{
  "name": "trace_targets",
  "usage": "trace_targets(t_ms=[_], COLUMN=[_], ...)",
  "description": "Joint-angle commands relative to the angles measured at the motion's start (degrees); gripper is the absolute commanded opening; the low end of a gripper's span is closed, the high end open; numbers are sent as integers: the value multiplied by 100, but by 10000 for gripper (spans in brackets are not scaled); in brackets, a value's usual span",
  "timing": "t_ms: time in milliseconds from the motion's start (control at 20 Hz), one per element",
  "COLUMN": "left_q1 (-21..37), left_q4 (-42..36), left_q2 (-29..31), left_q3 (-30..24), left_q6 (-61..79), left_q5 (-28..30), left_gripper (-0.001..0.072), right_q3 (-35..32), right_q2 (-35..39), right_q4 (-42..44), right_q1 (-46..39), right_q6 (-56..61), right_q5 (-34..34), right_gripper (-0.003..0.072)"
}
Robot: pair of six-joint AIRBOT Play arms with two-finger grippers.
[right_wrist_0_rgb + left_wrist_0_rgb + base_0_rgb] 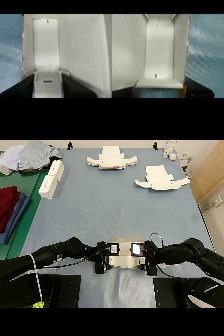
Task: Fold the box.
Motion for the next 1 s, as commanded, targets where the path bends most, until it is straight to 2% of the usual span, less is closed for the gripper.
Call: trace_targets(t_ms=[0, 50, 100, 200, 300, 450, 500, 600, 800, 950], left_q1=[0, 0, 0, 0, 0, 0, 0, 0, 0, 0], left_q4=[2, 2, 2, 2, 2, 2, 0, 2, 0, 0], left_q2=[2, 2, 2, 2, 2, 2, 2, 2, 2, 2], left_q3=[2, 2, 2, 2, 2, 2, 2, 2, 2, 2], left_q6=[2, 2, 2, 2, 2, 2, 2, 2, 2, 2], left_q5=[2, 2, 2, 0, 2, 0, 0, 4, 0, -2], left_gripper=[461, 460, 461, 461, 461, 461, 461, 460, 461, 461], right_q3=[13, 50, 105, 251, 472, 651, 645, 603, 444, 214], right_q2=[190, 271, 332, 446, 577, 616, 570, 334, -402, -855], right_q4=[-474, -876, -1331, -2050, -2979, -4232, -4140, -3209, -1058, 83], right_q1=[-7, -11, -13, -46, -245, -1058, -1515, -2656, -4365, -4966], right_q6=[964, 1751, 2430, 3582, 5254, 7720, 8074, 7995, 6551, 5768], right_q5=[-190, -295, -433, -850, -1360, -2159, -2385, -2638, -2664, -2643], right_gripper=[371, 101, 24, 5, 4, 3, 2, 3, 2, 2])
